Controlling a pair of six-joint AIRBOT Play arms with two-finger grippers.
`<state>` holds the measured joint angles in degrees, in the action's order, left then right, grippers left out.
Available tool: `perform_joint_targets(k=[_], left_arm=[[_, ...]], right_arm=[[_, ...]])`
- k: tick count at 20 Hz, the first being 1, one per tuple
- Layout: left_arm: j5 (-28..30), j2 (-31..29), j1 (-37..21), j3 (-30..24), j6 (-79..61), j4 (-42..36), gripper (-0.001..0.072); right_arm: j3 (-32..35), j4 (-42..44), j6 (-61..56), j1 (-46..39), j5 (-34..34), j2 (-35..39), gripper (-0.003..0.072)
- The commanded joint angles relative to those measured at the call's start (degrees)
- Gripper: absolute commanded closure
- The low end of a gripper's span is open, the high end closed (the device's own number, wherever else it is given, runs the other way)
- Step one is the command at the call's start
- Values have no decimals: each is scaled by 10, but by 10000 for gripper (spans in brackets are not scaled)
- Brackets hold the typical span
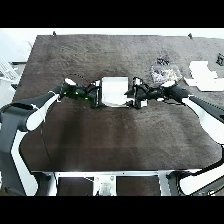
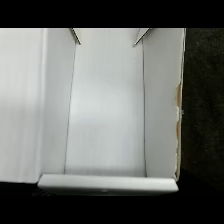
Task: Fold the box and place the chain.
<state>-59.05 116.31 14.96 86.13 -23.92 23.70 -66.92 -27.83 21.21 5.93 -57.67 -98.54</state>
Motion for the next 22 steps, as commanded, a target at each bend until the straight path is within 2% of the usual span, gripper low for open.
perform_joint_targets(k=[1, 3, 4, 5, 6, 7, 10, 11, 12, 16, 17, 19, 22], left_arm=[[0, 0, 0, 0, 0, 0, 470], [0, 0, 0, 0, 0, 0, 470], [0, 0, 0, 0, 0, 0, 470], [0, 0, 0, 0, 0, 0, 470], [0, 0, 0, 0, 0, 0, 470], [0, 0, 0, 0, 0, 0, 470], [0, 0, 0, 0, 0, 0, 470], [0, 0, 0, 0, 0, 0, 470], [0, 0, 0, 0, 0, 0, 470], [0, 0, 0, 0, 0, 0, 470], [0, 0, 0, 0, 0, 0, 470], [0, 0, 0, 0, 0, 0, 470], [0, 0, 0, 0, 0, 0, 470]], right_arm=[[-1, -2, 5, 0, -4, 0, 29], [-1, -2, 4, 0, -4, 0, 29], [-1, -3, 3, 0, -4, 0, 71], [-1, -3, 3, -1, -4, 1, 179], [-1, -3, 3, -4, -4, 1, 360], [-1, -6, 3, -8, -4, 1, 466], [-5, -69, -21, -17, -4, 1, 475], [-10, -89, -45, -21, -4, 2, 508], [-15, -104, -68, -25, -5, 5, 601], [-19, -128, -116, -45, -34, 46, 617], [-19, -130, -159, -51, -35, 59, 667], [-20, -133, -292, -71, -35, 87, 666], [-20, -134, -410, -114, -35, 124, 667]])
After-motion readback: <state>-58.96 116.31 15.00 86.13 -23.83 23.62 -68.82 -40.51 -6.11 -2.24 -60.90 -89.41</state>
